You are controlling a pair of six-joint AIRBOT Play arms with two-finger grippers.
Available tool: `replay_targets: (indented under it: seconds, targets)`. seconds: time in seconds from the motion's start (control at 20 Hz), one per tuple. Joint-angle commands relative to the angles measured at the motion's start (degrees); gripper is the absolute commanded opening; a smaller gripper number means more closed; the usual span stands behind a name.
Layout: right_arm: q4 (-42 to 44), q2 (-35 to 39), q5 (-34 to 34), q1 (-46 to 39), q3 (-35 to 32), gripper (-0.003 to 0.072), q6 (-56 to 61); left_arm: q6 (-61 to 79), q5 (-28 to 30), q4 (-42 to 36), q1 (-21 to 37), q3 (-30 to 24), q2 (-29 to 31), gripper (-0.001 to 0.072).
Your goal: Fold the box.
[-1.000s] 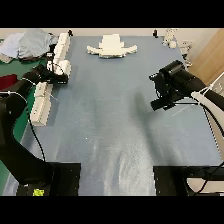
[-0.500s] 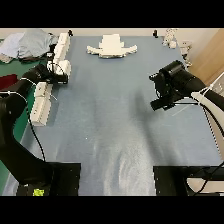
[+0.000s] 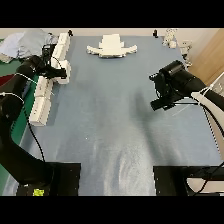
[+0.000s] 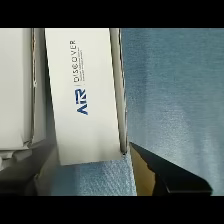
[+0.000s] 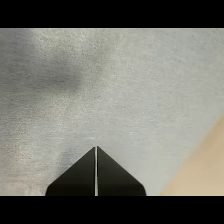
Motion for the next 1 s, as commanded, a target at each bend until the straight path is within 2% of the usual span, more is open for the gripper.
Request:
replay_targets:
  seconds: [0.0, 0.3, 0.35, 0.4, 0.45, 0.55, 0.7, 0.8, 0.95]
  targets:
    - [0.0, 0.0, 0.0, 0.0, 0.0, 0.0018, 0.0, -0.1, -8.0, 0.1, 0.0, 4.0, 1.7, 0.0689]
    - [0.0, 0.0, 0.0, 0.0, 0.0, 0.0018, 0.0, -0.3, -17.1, -1.9, 0.0, 9.9, 9.4, 0.0675]
    - [0.0, 0.0, 0.0, 0.0, 0.0, 0.0018, 0.0, -0.9, -19.8, -4.4, 0.0, 10.5, 10.8, 0.0411]
    - [0.0, 0.0, 0.0, 0.0, 0.0, 0.0018, 0.0, -1.2, -22.7, -6.9, 0.0, 10.7, 12.3, 0.0073]
    - [0.0, 0.0, 0.0, 0.0, 0.0, 0.0018, 0.0, -0.6, -25.1, -9.1, -0.3, 10.7, 13.7, 0.0014]
    - [0.0, 0.0, 0.0, 0.0, 0.0, 0.0018, 0.0, -0.6, -28.8, -9.0, -2.6, 10.6, 15.8, 0.0009]
    - [0.0, 0.0, 0.0, 0.0, 0.0, 0.0018, 0.0, -3.7, -31.3, -4.9, -10.3, 8.0, 19.8, 0.0008]
    - [0.0, 0.0, 0.0, 0.0, 0.0, 0.0018, 0.0, -7.6, -30.3, -0.7, -17.1, 3.2, 23.6, 0.0008]
    - [0.0, 0.0, 0.0, 0.0, 0.0, 0.0018, 0.0, -14.8, -25.8, 5.0, -27.2, -7.1, 29.9, 0.0008]
